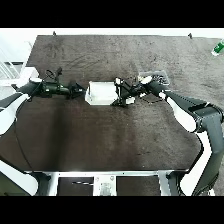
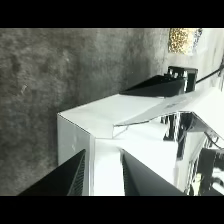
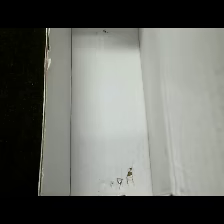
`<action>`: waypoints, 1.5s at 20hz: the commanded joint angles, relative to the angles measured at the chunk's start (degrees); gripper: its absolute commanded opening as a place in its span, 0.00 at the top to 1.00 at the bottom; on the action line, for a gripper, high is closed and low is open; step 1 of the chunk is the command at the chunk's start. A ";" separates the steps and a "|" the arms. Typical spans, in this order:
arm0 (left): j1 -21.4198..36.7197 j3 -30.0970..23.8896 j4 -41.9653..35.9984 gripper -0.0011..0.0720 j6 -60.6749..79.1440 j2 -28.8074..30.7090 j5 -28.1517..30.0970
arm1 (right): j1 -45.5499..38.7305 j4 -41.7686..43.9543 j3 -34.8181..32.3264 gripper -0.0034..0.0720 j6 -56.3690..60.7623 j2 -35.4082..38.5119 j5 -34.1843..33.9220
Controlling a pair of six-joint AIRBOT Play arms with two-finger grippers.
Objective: Fold the box and place the chain.
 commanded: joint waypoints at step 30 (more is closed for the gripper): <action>-12.26 6.56 29.22 0.60 -22.40 4.28 6.16 | 0.02 0.04 0.02 0.17 0.02 -0.02 0.00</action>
